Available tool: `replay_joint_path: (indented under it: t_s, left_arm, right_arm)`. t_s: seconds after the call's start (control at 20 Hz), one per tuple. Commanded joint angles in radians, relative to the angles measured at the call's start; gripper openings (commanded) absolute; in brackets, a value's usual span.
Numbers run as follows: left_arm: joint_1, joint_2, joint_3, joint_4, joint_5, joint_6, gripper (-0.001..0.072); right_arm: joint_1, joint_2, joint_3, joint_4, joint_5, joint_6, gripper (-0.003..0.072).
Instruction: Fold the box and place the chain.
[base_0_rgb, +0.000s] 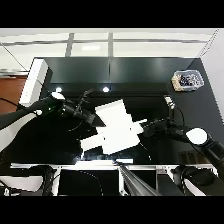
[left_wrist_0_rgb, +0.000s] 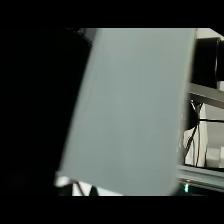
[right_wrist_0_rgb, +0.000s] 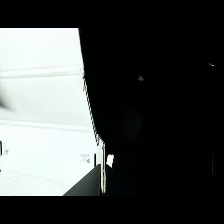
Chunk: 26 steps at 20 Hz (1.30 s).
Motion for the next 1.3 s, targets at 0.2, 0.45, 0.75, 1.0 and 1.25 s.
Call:
replay_joint_path:
  t_s: [0.2, 0.45, 0.75, 1.0, 1.25]
  left_arm:
    - [-0.005, -0.050, 0.068, 0.028, -0.139, 0.128, 0.0025]
    - [-0.007, -0.027, 0.139, 0.131, -0.132, 0.137, 0.0021]
    - [-0.088, 0.137, 0.128, 0.238, 0.001, 0.300, 0.0018]
    - [-0.172, 0.254, 0.003, 0.089, 0.277, 0.573, 0.0019]
    - [-0.249, 0.219, -0.057, 0.093, 0.407, 0.855, 0.0024]
  right_arm:
    - [-0.026, 0.001, 0.005, -0.040, 0.058, 0.024, 0.0484]
    - [-0.266, 0.001, 0.217, -0.370, 0.454, 0.054, 0.0707]
    - [-0.327, 0.000, 0.288, -0.426, 0.618, -0.312, 0.0706]
    - [-0.321, -0.001, 0.258, -0.444, 0.603, -0.384, 0.0707]
    - [-0.321, -0.002, 0.172, -0.377, 0.519, -0.523, 0.0706]
